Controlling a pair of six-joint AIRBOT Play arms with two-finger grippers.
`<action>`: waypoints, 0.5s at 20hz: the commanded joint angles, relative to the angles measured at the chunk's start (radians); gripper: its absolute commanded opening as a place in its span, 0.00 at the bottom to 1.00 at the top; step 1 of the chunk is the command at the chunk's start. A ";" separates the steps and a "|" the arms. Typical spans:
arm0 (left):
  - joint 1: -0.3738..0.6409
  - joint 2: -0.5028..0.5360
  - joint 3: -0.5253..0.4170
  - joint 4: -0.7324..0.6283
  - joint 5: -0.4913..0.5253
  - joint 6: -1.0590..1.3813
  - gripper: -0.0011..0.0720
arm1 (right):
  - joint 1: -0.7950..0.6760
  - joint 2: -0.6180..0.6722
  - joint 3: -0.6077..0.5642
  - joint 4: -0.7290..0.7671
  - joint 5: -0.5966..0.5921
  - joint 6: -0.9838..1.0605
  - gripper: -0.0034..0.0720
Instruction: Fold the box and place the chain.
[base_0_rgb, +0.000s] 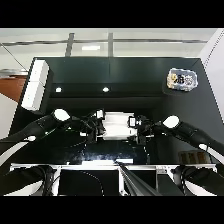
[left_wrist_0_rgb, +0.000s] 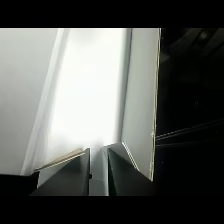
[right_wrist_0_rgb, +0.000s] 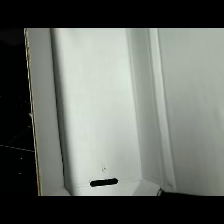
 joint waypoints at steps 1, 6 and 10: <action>-0.010 -0.005 0.000 -0.003 0.005 0.002 0.29 | 0.000 0.000 0.000 0.001 0.000 0.001 0.67; -0.010 -0.005 0.000 0.028 0.006 0.002 0.42 | 0.000 0.000 0.000 0.001 0.000 0.001 0.66; -0.010 -0.004 0.000 0.029 0.009 0.002 0.36 | 0.000 0.000 0.000 0.001 0.000 0.001 0.67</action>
